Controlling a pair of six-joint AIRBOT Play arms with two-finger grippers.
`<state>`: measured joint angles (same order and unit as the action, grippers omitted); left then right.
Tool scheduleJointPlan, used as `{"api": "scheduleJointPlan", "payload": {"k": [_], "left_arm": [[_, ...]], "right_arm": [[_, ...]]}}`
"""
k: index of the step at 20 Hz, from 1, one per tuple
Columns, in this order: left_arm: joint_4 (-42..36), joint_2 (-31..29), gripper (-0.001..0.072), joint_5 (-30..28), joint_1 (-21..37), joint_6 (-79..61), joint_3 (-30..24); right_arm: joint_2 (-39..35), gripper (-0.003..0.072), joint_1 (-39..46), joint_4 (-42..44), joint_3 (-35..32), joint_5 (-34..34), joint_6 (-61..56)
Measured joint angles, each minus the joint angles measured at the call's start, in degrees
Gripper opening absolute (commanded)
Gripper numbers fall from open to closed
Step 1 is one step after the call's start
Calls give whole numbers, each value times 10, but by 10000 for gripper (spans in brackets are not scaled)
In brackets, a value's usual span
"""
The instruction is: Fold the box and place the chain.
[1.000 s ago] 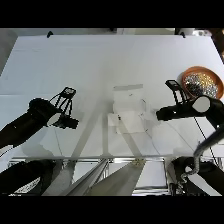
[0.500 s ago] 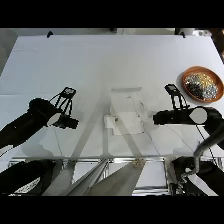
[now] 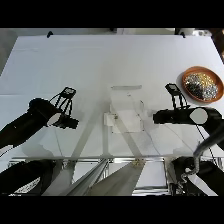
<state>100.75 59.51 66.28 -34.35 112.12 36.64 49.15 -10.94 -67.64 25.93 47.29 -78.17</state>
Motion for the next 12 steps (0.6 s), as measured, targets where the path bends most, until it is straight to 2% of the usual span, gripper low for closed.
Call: {"api": "scheduleJointPlan", "payload": {"k": [12], "left_arm": [[-26,0,12,-79,0,4,0]], "right_arm": [[0,10,0,0,0,-2,1]]}}
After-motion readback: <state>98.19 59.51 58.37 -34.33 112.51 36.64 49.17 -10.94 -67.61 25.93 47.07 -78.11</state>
